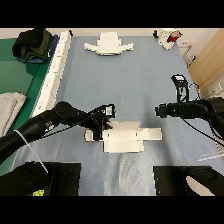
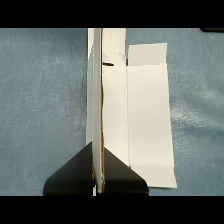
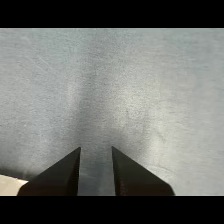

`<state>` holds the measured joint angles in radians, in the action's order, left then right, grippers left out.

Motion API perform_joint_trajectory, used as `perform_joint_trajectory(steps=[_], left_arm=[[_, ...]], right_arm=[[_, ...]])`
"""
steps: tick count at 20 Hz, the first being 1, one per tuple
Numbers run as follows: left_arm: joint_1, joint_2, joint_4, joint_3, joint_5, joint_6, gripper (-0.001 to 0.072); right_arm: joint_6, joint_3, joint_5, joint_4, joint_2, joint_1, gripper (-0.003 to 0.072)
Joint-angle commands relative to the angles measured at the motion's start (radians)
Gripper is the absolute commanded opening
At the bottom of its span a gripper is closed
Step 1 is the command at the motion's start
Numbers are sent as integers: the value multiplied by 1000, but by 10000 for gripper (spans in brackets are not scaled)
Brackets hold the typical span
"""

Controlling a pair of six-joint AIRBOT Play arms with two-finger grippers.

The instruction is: Fold the box.

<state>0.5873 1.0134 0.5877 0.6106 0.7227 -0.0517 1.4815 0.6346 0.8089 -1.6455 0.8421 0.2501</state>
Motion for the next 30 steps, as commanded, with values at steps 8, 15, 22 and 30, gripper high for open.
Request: perform_joint_trajectory(steps=[8, 15, 22, 30], left_arm=[[-15, 134, 56, 106, 102, 59, 10], [-63, 152, 59, 133, 187, 95, 11], [-63, 167, 22, 131, 212, 59, 12], [-63, 201, 19, 114, 244, 64, 13]], right_arm=[[0, 0, 0, -13, 0, 0, 307], [0, 0, 0, -20, 0, 0, 307], [0, 0, 0, -29, 0, 0, 307], [0, 0, 14, -39, 0, 0, 306]])
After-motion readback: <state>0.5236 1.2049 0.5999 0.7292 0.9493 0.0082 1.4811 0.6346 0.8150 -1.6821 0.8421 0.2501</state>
